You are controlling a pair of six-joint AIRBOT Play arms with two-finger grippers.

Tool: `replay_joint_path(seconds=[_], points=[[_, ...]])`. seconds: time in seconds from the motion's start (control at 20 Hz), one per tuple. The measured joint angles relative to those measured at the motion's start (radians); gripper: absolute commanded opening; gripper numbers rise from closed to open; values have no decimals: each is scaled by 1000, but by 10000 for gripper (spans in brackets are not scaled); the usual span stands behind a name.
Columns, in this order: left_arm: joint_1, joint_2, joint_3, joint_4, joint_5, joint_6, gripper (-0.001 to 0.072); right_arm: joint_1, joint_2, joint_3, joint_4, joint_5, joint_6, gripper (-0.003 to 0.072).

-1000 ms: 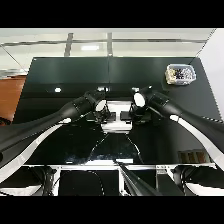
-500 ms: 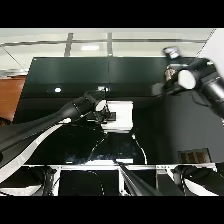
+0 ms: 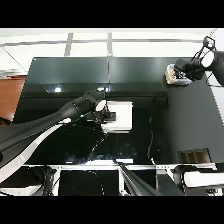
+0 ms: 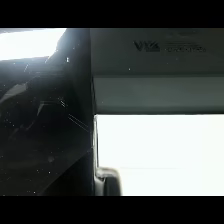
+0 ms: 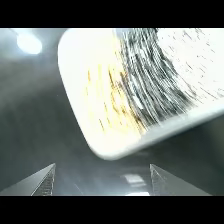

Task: Fold the box and place the chain.

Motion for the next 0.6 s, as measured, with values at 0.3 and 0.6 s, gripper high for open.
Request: replay_joint_path(seconds=[0.3, 0.6], points=[[0, 0, 0, 0, -8, 0, 30, -96, -291, 291, 233, 97, 89, 542], [0, 0, 0, 0, -22, 0, 30, -113, -397, 391, 285, 146, 145, 538]])
